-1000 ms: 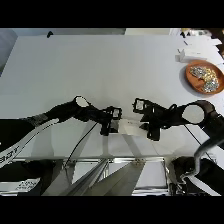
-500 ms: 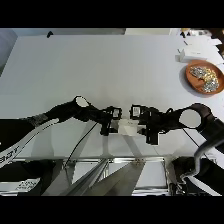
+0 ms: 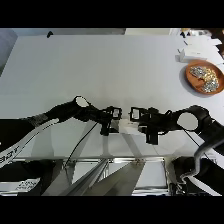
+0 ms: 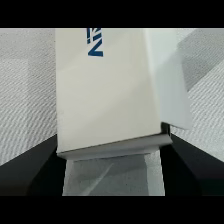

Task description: Fold the box and place the chain.

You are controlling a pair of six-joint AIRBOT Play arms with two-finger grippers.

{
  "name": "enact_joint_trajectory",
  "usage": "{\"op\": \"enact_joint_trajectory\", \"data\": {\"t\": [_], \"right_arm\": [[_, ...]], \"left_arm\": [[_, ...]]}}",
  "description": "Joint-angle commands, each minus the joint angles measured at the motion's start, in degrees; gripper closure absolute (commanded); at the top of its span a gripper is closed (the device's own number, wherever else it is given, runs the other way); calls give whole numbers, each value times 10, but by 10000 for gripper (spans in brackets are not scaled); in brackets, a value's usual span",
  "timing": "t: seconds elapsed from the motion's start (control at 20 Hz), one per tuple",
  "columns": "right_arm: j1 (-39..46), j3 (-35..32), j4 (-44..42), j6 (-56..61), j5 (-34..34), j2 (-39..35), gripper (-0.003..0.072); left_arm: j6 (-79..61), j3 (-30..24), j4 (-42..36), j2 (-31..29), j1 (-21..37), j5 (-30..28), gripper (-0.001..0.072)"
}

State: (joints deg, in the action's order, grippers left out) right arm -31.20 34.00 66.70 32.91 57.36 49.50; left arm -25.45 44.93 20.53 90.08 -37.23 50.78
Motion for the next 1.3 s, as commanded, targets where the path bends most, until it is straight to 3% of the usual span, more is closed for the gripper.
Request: {"op": "enact_joint_trajectory", "data": {"t": [0.0,0.2,0.7,1.25], "right_arm": [[0,-1,10,1,-9,0,584],[0,-1,10,1,-10,-3,632],[0,-1,10,2,-11,-22,633],[0,-7,4,3,-3,19,632]], "left_arm": [[-1,0,0,0,0,0,502],[-1,0,0,0,0,0,502],[-1,0,0,0,0,0,502],[-1,0,0,0,0,0,502]]}}
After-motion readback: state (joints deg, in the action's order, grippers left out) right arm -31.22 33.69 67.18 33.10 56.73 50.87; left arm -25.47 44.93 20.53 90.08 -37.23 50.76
